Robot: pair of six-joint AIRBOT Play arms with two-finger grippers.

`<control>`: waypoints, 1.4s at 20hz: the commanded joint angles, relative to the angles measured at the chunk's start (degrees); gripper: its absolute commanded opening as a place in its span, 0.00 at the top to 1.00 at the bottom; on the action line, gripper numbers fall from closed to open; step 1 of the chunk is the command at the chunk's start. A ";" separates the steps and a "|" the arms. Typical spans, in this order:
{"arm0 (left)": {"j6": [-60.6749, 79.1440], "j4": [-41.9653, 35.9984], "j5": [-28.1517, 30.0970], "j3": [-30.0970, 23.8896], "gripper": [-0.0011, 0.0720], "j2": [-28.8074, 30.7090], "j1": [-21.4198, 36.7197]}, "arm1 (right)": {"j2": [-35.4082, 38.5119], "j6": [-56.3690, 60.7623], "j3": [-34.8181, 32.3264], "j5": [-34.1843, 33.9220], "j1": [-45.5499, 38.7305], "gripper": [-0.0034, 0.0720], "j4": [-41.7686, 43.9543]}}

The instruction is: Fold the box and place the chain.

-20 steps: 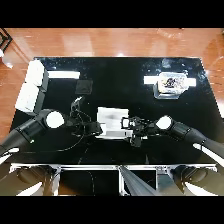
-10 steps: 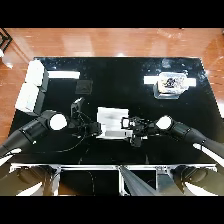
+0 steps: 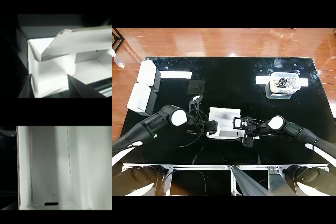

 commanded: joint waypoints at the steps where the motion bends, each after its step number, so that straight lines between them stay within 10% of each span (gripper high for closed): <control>1: -1.25 1.90 -1.81 1.03 0.24 -1.46 -1.20 | 0.00 0.00 0.00 0.00 -0.02 0.64 0.00; 28: -6.99 9.68 -6.54 7.82 0.24 -8.63 -4.90 | 0.00 0.00 0.00 0.02 -0.02 0.64 0.00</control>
